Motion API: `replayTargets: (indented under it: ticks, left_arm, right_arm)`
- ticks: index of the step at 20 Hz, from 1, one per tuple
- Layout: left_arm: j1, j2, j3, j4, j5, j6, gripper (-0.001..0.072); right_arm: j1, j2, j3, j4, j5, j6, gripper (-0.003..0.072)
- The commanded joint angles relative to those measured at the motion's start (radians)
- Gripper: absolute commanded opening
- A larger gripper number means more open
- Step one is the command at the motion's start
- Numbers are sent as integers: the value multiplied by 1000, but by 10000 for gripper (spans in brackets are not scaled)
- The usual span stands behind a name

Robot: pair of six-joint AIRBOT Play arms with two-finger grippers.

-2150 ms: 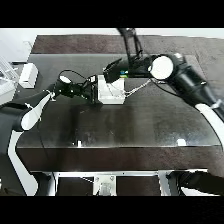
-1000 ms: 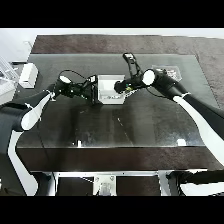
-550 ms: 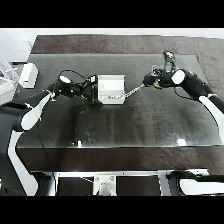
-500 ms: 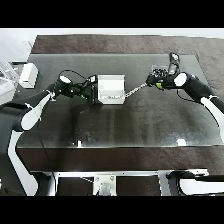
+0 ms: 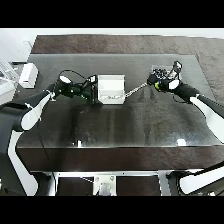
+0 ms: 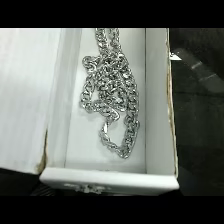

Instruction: Fold the box and place the chain.

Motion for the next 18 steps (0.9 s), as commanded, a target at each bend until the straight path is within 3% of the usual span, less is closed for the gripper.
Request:
replayTargets:
  ticks: [1,4,7,8,9,10,14,18]
  left_arm:
    - [0,0,0,0,0,0,519]
    - [0,0,0,0,0,0,519]
    - [0,0,0,0,0,0,519]
    - [0,0,0,0,0,0,519]
    - [0,0,0,0,0,0,519]
    - [0,0,0,0,0,0,519]
    - [0,0,0,0,0,0,519]
    - [0,0,0,0,0,0,519]
  right_arm:
    - [16,-70,69,30,-18,2,540]
    - [28,-103,99,47,-17,2,488]
    - [27,-119,105,47,-28,2,287]
    - [27,-119,105,47,-36,2,187]
    - [27,-119,105,46,-48,2,40]
    - [27,-119,105,47,-68,2,8]
    - [28,-99,108,45,-88,2,6]
    - [56,20,108,43,-64,-57,5]
